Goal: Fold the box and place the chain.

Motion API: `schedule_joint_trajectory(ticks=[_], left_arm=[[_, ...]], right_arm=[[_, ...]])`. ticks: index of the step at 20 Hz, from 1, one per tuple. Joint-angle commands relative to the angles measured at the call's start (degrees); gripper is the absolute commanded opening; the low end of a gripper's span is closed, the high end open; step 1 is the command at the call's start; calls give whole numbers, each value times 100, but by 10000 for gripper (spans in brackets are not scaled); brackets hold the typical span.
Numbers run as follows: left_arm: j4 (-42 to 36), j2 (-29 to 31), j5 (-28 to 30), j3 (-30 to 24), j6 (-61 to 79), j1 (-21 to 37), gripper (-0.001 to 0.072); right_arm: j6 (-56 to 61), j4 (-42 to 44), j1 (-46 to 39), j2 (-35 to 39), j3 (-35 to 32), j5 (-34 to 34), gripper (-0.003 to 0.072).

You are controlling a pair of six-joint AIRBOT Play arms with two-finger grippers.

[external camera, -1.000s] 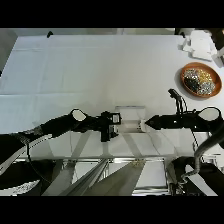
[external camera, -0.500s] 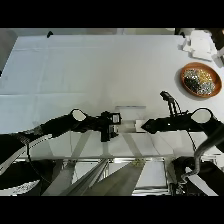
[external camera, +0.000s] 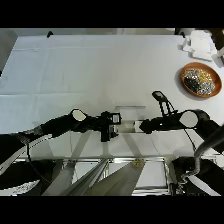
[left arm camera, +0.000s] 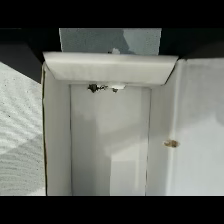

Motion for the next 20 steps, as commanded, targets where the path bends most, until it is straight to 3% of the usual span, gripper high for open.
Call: schedule_joint_trajectory(ticks=[1,13,16,20], left_arm=[[0,2,0,0,0,4,315],[0,2,0,0,0,4,315],[0,2,0,0,0,4,315],[0,2,0,0,0,4,315]], right_arm=[[739,-474,435,-118,214,-210,400],[2782,-1845,1252,-1185,837,142,399],[3193,-2120,1252,-1211,837,98,334],[3657,-2258,1255,-1438,837,52,333]])
